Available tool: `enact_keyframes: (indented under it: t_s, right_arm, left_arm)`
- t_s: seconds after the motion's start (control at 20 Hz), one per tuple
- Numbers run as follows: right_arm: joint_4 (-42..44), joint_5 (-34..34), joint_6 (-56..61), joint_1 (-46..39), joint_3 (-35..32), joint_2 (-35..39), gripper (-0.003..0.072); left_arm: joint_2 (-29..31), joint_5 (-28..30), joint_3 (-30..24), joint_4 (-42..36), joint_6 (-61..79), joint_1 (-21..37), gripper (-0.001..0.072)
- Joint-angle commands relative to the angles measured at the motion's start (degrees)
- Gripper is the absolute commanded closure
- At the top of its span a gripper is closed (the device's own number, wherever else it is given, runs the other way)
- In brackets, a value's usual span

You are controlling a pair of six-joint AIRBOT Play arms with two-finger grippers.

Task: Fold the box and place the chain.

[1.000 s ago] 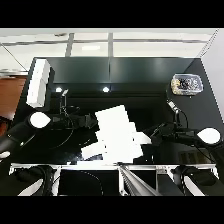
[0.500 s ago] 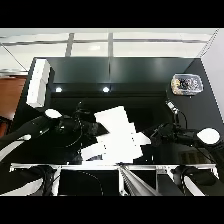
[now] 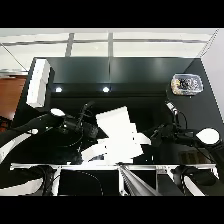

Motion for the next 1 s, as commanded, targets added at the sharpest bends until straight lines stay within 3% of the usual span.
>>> enact_keyframes:
  t_s: [0.0,0.05,0.1,0.15,0.2,0.25,0.3,0.45,0.6,0.8,0.95]
  right_arm:
    - [-0.3,-0.2,0.2,0.0,0.0,0.0,0.0637]
    - [-0.3,-0.1,0.2,0.0,0.0,0.0,0.0636]
    - [-0.3,-0.2,0.3,0.0,0.0,0.0,0.0631]
    - [-0.4,-0.2,0.2,-0.1,0.1,0.0,0.0542]
    - [-0.8,-0.2,0.6,-0.5,0.3,0.0,0.0269]
    - [-1.4,0.1,0.8,-1.2,1.0,0.0,0.0109]
    - [-3.9,0.8,0.8,-2.5,2.8,0.0,0.0079]
    - [-14.0,2.3,0.8,-7.3,11.2,0.0,0.0080]
    - [-19.5,-1.6,0.7,-10.4,18.0,0.0,0.0088]
    - [-19.5,-12.8,0.9,-10.8,19.4,0.0,0.0088]
    - [-17.3,-12.0,0.7,-10.8,19.3,-0.3,0.0088]
  left_arm:
    - [-0.3,-1.8,0.5,0.5,1.7,0.1,0.0587]
    - [-0.3,-1.7,0.5,1.6,1.7,0.1,0.0676]
    - [-0.3,-1.7,0.5,2.6,1.8,0.0,0.0681]
    - [-0.3,-1.8,0.5,3.1,2.1,0.1,0.0682]
    - [-0.3,-2.0,0.5,3.2,3.5,0.1,0.0683]
    - [-0.3,-3.1,1.0,3.5,5.1,0.0,0.0684]
    - [-0.1,-4.1,1.9,4.4,5.5,0.0,0.0685]
    - [2.6,-6.4,5.8,10.1,5.3,0.0,0.0687]
    - [9.4,-1.4,7.2,12.8,5.4,0.0,0.0687]
    - [18.7,8.8,7.1,18.7,12.0,-1.5,0.0685]
    - [19.5,11.8,7.1,23.6,23.8,-3.3,0.0684]
